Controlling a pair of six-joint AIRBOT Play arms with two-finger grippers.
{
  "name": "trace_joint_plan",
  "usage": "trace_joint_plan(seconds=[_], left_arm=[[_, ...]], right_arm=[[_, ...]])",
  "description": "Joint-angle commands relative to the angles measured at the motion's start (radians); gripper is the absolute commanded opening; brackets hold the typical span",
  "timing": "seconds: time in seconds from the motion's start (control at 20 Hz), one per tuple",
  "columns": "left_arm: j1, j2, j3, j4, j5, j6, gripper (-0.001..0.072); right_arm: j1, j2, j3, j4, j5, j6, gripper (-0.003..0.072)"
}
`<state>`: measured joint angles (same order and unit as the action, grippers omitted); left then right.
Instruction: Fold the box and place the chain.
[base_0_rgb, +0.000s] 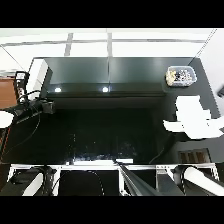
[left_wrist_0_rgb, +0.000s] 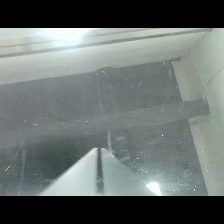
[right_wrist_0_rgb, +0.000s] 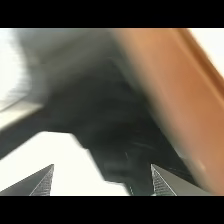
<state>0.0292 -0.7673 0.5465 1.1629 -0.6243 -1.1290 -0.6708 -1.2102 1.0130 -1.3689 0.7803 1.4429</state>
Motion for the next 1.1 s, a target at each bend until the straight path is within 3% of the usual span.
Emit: trace_joint_plan(seconds=[0.0, 0.15, 0.3, 0.4, 0.45, 0.5, 0.55, 0.75, 0.85, 1.05], left_arm=[[-0.001, -0.012, 0.000, 0.000, -0.025, -0.005, 0.0702], [-0.001, -0.016, 0.000, 0.000, -0.049, -0.004, 0.0701], [-0.001, -0.017, 0.000, 0.001, -0.048, -0.004, 0.0701], [-0.001, -0.017, 0.000, 0.000, -0.049, -0.004, 0.0701], [-0.001, -0.017, 0.000, 0.000, -0.048, -0.004, 0.0700], [-0.001, -0.017, 0.000, 0.000, -0.048, -0.004, 0.0701], [-0.001, -0.017, 0.000, 0.001, -0.045, -0.004, 0.0701], [-0.001, -0.017, 0.000, 0.000, -0.002, -0.004, 0.0701], [-0.001, -0.017, 0.000, 0.000, 0.001, -0.003, 0.0700], [-0.003, -0.018, 0.000, -0.039, -0.013, -0.004, 0.0701]], right_arm=[[-0.237, -0.170, 0.163, -0.014, 0.280, -0.220, 0.0705], [-0.253, -0.304, 0.254, 0.027, 0.507, -0.517, 0.0705], [-0.229, -0.351, 0.257, 0.017, 0.495, -0.623, 0.0680], [-0.211, -0.362, 0.257, -0.011, 0.465, -0.661, 0.0466], [-0.206, -0.364, 0.257, -0.034, 0.462, -0.676, 0.0446], [-0.202, -0.362, 0.257, -0.040, 0.460, -0.686, 0.0194], [-0.202, -0.358, 0.257, -0.027, 0.467, -0.687, 0.0071], [-0.201, -0.304, 0.256, 0.178, 0.590, -0.686, 0.0022], [-0.187, -0.215, 0.220, 0.313, 0.581, -0.679, 0.0021], [-0.098, -0.003, 0.067, 0.423, 0.537, -0.632, 0.0021]])
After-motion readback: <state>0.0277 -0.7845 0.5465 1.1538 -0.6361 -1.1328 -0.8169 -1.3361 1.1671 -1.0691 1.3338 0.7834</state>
